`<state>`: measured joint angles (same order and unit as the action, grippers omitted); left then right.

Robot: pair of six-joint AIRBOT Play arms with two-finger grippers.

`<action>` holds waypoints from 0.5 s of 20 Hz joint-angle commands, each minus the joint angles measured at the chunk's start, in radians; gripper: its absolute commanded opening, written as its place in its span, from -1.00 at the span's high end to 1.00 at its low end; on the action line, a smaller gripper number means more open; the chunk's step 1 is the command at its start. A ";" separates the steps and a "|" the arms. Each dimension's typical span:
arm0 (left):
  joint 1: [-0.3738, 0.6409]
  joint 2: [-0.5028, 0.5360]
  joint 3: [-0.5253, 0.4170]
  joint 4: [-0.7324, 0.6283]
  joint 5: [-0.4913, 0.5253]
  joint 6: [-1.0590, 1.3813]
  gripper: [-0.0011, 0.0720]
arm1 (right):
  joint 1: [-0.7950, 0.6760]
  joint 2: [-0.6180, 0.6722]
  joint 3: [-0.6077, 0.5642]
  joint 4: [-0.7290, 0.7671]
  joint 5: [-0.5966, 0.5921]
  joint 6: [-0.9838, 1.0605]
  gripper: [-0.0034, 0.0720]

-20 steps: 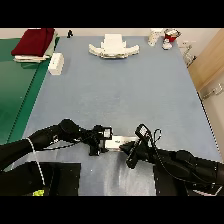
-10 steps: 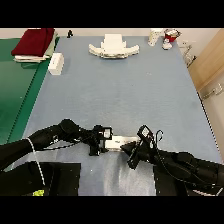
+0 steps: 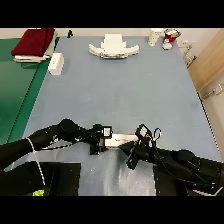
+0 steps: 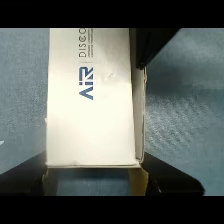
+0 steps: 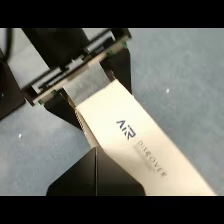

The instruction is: Fold the box.

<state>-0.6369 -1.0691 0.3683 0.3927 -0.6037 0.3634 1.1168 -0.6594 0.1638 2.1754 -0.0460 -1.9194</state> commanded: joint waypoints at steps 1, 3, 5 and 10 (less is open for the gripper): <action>0.001 0.000 0.000 0.003 -0.008 0.003 -0.27 | 0.001 0.015 0.016 -0.046 0.020 -0.003 0.91; 0.001 0.000 0.000 0.004 -0.008 0.003 -0.27 | 0.000 0.021 0.016 -0.079 0.021 -0.003 0.91; 0.001 0.000 0.000 0.004 -0.007 0.003 -0.27 | -0.002 0.024 0.015 -0.107 0.019 -0.003 0.91; 0.001 0.000 0.000 0.004 -0.008 0.003 -0.27 | -0.008 0.023 -0.002 -0.121 -0.047 -0.003 0.89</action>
<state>-0.6369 -1.0691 0.3683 0.3962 -0.6109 0.3660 1.1099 -0.6376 0.1703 2.0747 -0.0589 -1.9228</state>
